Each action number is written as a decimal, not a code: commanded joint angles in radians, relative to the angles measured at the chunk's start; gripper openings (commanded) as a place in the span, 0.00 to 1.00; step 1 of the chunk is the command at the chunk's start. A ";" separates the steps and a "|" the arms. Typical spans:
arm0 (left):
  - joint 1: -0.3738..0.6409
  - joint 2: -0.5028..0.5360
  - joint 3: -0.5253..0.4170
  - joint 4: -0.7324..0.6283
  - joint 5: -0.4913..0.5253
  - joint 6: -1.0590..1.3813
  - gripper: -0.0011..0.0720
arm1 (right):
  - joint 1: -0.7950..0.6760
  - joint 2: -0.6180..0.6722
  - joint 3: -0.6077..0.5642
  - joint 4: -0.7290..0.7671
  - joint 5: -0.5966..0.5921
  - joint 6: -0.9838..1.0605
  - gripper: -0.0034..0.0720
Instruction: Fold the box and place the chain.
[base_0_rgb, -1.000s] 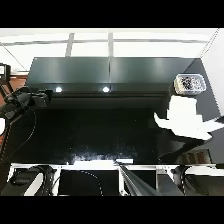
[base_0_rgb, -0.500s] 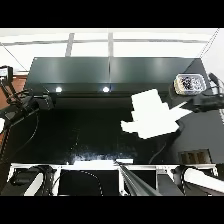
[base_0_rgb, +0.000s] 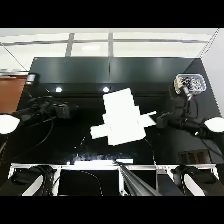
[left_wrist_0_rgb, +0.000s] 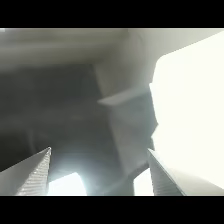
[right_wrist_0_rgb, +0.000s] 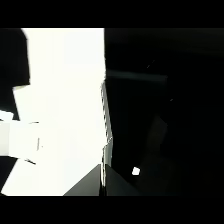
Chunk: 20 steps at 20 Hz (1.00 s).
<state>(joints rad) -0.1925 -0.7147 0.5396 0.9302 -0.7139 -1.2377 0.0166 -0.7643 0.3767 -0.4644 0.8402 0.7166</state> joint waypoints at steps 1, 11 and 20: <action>-0.113 -0.135 -0.001 -0.158 0.003 0.004 0.98 | 0.154 0.066 -0.095 0.025 -0.131 -0.005 0.06; -0.050 -0.666 0.130 -0.505 -0.378 0.311 0.98 | 0.254 0.066 -0.096 0.026 -0.209 0.050 0.07; -0.060 -0.808 0.199 -0.612 -0.480 0.618 0.94 | 0.254 0.066 -0.096 0.024 -0.191 0.050 0.07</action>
<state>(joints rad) -0.2527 -1.4971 0.7143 0.2935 -1.1454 -0.6933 0.2707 -0.6983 0.2817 -0.4385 0.6434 0.7666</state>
